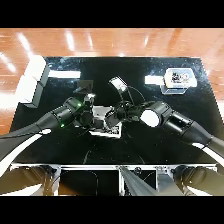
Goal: Fold the box and place the chain.
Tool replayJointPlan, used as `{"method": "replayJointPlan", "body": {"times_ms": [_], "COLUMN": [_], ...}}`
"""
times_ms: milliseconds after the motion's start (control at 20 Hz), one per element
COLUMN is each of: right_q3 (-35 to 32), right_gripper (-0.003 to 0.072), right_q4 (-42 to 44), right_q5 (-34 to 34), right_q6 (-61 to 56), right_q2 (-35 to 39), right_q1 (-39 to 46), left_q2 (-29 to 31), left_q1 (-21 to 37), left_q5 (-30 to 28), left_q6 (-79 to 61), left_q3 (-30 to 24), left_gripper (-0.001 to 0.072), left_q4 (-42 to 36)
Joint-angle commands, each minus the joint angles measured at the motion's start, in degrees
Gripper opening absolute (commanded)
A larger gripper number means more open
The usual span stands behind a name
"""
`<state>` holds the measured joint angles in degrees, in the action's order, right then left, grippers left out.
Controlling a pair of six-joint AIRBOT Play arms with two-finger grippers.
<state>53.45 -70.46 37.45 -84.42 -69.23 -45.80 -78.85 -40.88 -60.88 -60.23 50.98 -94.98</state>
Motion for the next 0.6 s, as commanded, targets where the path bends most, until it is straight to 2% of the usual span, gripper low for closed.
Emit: {"method": "replayJointPlan", "body": {"times_ms": [0,50,100,150,200,400,550], "right_q3": [0.0,0.0,0.0,0.0,0.0,0.0,0.0], "right_gripper": [0.0379,0.0372,0.0231,0.0057,0.0036,0.0036,0.0035], "right_q4": [0.2,0.2,0.2,0.1,-0.1,-0.2,-0.3], "right_q5": [-0.5,-0.5,-0.4,-0.4,-0.4,0.2,6.7], "right_q6": [0.0,0.0,0.0,0.0,0.0,0.0,0.5], "right_q2": [-1.2,-1.4,-1.5,-1.5,-1.5,-1.3,0.6], "right_q1": [0.0,0.0,0.0,0.0,0.0,0.0,0.0], "left_q2": [0.0,0.0,0.0,0.0,0.0,0.0,0.0], "left_q1": [0.0,0.0,0.0,0.0,0.0,0.0,0.0], "left_q5": [0.0,0.0,0.0,0.0,0.0,-0.1,-0.2], "left_q6": [0.0,0.0,0.0,-0.1,0.0,0.0,0.0], "left_q3": [0.0,0.0,0.0,0.0,0.0,0.0,0.0], "left_gripper": [0.0031,0.0031,0.0031,0.0031,0.0031,0.0031,0.0031], "left_q4": [0.0,0.0,0.0,0.0,0.0,0.0,0.0]}}
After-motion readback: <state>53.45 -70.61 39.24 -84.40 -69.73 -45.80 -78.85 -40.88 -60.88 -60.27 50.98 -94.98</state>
